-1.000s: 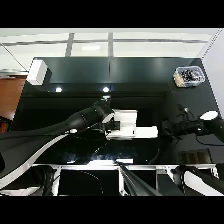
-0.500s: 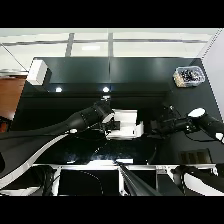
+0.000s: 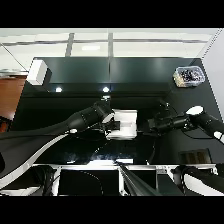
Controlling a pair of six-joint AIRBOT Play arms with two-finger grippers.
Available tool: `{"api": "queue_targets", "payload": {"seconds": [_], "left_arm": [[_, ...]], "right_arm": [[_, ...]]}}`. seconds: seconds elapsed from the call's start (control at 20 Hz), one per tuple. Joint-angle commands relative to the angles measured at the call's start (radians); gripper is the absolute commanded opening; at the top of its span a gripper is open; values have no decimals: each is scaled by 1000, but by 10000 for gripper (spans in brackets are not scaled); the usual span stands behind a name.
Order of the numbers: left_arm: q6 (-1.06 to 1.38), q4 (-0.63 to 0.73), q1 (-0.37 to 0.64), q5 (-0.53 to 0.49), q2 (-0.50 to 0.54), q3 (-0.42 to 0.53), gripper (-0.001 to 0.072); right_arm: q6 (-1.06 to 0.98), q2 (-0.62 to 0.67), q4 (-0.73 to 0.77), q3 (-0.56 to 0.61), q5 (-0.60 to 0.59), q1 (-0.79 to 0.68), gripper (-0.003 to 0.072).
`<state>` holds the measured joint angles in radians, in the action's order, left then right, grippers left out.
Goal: Fold the box and place the chain.
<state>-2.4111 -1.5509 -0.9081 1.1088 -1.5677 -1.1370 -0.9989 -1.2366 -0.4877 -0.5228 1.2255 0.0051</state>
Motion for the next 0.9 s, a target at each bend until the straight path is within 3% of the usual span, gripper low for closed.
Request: {"api": "queue_targets", "payload": {"seconds": [0.0,0.1,0.2,0.25,0.4,0.6,0.65,0.7,0.75,0.85], "left_arm": [[0,0,0,0,0,0,29],[0,0,0,0,0,0,29],[0,0,0,0,0,0,29],[0,0,0,0,0,0,29],[0,0,0,0,0,0,29],[0,0,0,0,0,0,29],[0,0,0,0,0,0,29],[0,0,0,0,0,0,29],[0,0,0,0,0,0,29],[0,0,0,0,0,0,29]], "right_arm": [[-3,1,-4,-47,-14,42,654],[-91,1,-85,-82,-74,130,581],[-185,1,-158,-133,-130,233,558],[-225,1,-192,-163,-156,277,473],[-512,1,-443,-261,-227,412,465],[-920,0,-840,-333,-239,579,465],[-1005,0,-897,-336,-236,609,426],[-1046,0,-916,-336,-234,629,289],[-1075,-3,-917,-336,-237,646,235],[-1117,-11,-921,-336,-238,669,236]]}}
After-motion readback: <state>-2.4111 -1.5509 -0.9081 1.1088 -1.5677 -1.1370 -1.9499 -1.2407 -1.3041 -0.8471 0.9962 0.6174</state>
